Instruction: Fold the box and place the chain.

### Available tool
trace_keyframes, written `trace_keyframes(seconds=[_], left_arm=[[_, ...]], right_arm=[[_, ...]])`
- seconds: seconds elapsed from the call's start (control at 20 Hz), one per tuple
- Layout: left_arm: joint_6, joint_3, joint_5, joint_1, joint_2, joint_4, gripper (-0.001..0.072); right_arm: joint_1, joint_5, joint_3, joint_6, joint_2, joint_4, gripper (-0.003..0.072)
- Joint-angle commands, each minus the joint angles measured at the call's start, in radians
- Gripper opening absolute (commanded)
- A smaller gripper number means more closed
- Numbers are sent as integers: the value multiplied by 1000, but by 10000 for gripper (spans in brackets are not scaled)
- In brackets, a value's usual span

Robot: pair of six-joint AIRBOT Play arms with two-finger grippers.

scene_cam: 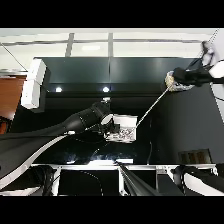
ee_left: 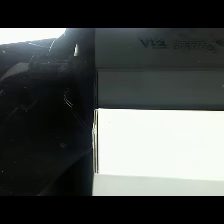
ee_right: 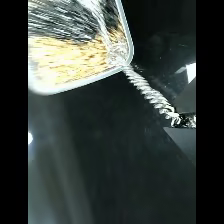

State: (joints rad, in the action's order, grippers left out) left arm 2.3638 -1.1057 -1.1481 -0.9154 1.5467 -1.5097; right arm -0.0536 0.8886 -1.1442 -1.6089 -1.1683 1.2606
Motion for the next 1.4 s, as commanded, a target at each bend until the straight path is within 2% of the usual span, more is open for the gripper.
trace_keyframes(seconds=[0.0, 0.3, 0.4, 0.6, 0.8, 0.95, 1.1, 1.25, 1.35], left_arm=[[0, 0, -6, 1, 0, 0, 30], [0, 0, -6, 1, 0, 0, 30], [0, 0, -6, 1, 0, 0, 30], [0, 0, -7, 1, 0, 0, 30], [0, 0, -6, 1, 0, 0, 30], [0, 0, -6, 1, 0, 0, 30], [0, 0, -9, 1, 0, 0, 30], [0, 0, -8, 1, 0, 0, 30], [0, 0, -9, 1, 0, 0, 30]], right_arm=[[-2, 174, -2, 100, 241, -37, 8], [-2, 371, -2, 202, 487, -252, 8], [-1, 431, -2, 319, 508, -294, 8], [122, 489, 93, 327, 507, -351, 8], [258, 453, 280, 296, 507, -379, 8], [307, 323, 390, 298, 505, -505, 8], [340, 239, 420, 326, 485, -621, 6], [352, 230, 420, 357, 454, -719, 5], [367, 225, 420, 357, 428, -731, 6]])
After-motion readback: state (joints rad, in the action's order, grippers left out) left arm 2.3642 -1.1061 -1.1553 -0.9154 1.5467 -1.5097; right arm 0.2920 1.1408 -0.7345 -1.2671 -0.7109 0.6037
